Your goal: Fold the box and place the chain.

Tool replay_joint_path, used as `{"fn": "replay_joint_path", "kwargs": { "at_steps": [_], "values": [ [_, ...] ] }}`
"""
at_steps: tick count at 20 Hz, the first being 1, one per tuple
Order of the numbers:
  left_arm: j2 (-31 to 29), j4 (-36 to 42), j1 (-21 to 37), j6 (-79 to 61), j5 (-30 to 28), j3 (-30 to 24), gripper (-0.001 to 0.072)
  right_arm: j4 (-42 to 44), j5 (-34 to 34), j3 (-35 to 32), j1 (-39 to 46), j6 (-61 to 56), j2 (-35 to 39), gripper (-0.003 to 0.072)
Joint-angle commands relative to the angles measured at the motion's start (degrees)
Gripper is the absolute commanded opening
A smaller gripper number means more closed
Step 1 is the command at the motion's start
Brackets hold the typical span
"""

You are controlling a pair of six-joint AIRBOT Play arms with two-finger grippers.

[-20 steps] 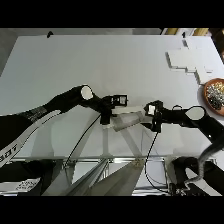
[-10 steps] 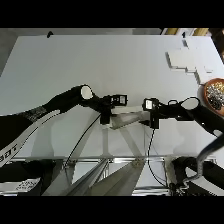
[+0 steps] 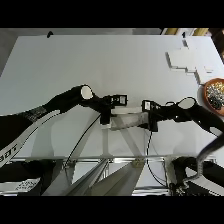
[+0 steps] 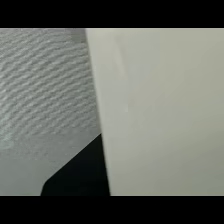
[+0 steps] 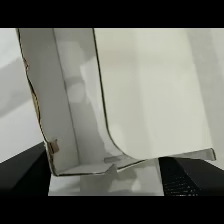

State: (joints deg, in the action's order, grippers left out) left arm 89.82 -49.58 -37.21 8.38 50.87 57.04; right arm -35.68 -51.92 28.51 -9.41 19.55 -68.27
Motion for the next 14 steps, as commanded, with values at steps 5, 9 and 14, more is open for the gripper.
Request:
{"fn": "replay_joint_path", "kwargs": {
  "at_steps": [5,9,14],
  "values": [
    [-0.02,0.02,-0.02,0.02,-0.02,0.00,0.0013,0.20,-0.59,-2.03,0.00,0.02,-0.13,0.0638],
    [0.00,0.02,-0.02,0.02,-0.02,0.00,0.0013,1.03,0.83,-2.47,0.00,0.07,-0.20,0.0637],
    [-0.02,0.02,-0.02,0.02,-0.02,0.00,0.0013,4.09,1.84,-2.47,-0.87,3.15,-0.31,0.0636]
  ]
}}
